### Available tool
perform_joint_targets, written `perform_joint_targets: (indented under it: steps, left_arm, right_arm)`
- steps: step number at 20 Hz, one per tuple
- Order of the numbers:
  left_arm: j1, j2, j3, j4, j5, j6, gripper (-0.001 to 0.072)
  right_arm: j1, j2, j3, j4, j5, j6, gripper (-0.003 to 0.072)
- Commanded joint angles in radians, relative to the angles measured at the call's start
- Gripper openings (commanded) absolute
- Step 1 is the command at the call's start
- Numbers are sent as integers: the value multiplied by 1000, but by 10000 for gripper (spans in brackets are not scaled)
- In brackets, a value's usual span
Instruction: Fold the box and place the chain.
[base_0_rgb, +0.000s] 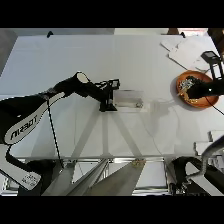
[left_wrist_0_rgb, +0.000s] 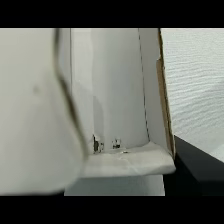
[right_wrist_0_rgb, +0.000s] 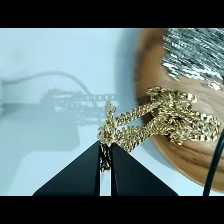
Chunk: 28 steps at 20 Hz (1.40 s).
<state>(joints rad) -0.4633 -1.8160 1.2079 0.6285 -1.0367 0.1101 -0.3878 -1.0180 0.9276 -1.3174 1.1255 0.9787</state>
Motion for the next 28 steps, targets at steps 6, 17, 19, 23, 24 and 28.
perform_joint_targets:
  steps: [6,17,19,23,24,28]
  left_arm:
    - [0,-1,0,0,0,0,335]
    - [0,-1,0,0,0,0,335]
    - [0,-1,0,0,0,0,335]
    - [0,-1,0,0,0,0,335]
    - [0,-1,0,0,0,0,335]
    - [0,-1,0,0,0,0,335]
  right_arm:
    - [323,24,1,17,3,46,14]
    - [552,24,1,49,-134,45,14]
    - [585,24,1,64,-177,45,15]
    - [639,14,1,89,-275,44,12]
    - [649,8,1,90,-290,44,12]
    - [663,-50,1,92,-310,45,12]
